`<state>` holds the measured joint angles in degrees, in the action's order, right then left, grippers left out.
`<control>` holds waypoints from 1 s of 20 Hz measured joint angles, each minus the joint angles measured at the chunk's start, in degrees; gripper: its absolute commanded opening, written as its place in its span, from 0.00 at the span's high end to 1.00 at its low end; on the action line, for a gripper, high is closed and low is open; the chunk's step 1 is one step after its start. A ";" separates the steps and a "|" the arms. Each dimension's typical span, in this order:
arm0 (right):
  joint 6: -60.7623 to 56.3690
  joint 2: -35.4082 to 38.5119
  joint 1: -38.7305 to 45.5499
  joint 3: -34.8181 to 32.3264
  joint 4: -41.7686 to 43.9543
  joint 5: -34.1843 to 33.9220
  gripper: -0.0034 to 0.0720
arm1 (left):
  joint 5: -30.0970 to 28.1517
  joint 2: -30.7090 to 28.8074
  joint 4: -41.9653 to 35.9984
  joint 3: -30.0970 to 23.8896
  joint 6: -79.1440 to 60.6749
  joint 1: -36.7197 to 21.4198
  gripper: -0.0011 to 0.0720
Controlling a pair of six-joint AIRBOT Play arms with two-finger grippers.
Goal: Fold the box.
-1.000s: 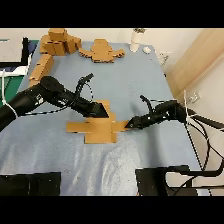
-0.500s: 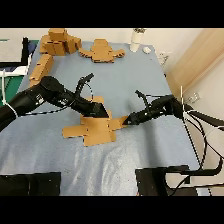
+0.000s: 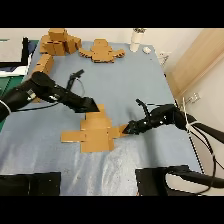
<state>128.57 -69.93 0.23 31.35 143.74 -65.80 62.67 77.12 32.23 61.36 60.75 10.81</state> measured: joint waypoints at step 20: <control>-6.43 13.40 -11.06 -6.03 -2.91 13.14 0.95 | 2.75 11.98 -7.91 -5.57 -18.40 -13.60 0.21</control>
<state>122.15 -56.53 -10.83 25.32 140.84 -52.66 65.43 89.10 24.32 55.79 42.35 -2.79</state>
